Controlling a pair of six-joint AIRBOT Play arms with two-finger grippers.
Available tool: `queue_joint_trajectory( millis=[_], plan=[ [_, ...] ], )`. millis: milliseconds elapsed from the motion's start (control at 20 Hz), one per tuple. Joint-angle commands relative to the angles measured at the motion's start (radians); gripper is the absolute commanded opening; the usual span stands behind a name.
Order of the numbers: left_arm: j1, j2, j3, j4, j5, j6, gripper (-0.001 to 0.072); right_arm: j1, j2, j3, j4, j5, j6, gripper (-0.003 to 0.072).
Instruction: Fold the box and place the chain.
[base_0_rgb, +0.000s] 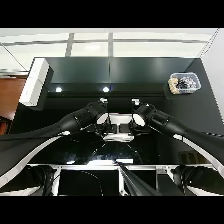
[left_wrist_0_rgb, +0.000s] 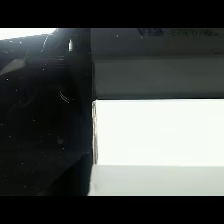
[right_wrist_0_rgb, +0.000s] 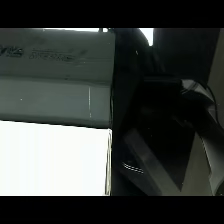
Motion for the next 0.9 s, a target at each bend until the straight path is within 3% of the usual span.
queue_joint_trajectory(
  millis=[0, 50, 100, 150, 350, 600, 650, 750, 850],
  plan=[
    [0.000, 0.000, 0.000, 0.000, 0.004, 0.003, 0.0026, 0.001, 0.001, 0.003, -0.002, -0.004, -0.001, 0.0012],
    [0.000, 0.000, 0.000, 0.000, 0.004, 0.003, 0.0026, 0.000, 0.002, 0.003, -0.003, -0.004, -0.002, 0.0033],
    [0.000, 0.000, 0.000, 0.001, 0.004, 0.003, 0.0026, -0.003, 0.006, 0.003, -0.004, -0.004, -0.002, 0.0267],
    [0.000, 0.000, 0.000, 0.000, 0.004, 0.003, 0.0026, -0.008, 0.013, 0.003, -0.003, 0.005, -0.003, 0.0380],
    [0.000, 0.000, 0.000, 0.001, 0.004, 0.003, 0.0026, -0.043, 0.114, 0.008, -0.003, 0.095, -0.135, 0.0379],
    [0.001, 0.000, 0.000, 0.002, 0.004, 0.003, 0.0026, -0.167, 0.446, 0.013, -0.023, 0.148, -0.263, 0.0379],
    [0.000, 0.000, 0.000, 0.006, 0.004, 0.003, 0.0026, -0.211, 0.496, 0.013, -0.094, 0.146, -0.270, 0.0380],
    [0.001, 0.000, 0.000, 0.008, 0.004, 0.003, 0.0027, -0.309, 0.536, 0.012, -0.397, 0.151, -0.270, 0.0380],
    [0.000, 0.000, 0.000, 0.008, 0.004, 0.003, 0.0026, -0.431, 0.524, -0.020, -0.675, 0.043, -0.269, 0.0379]
  ],
)
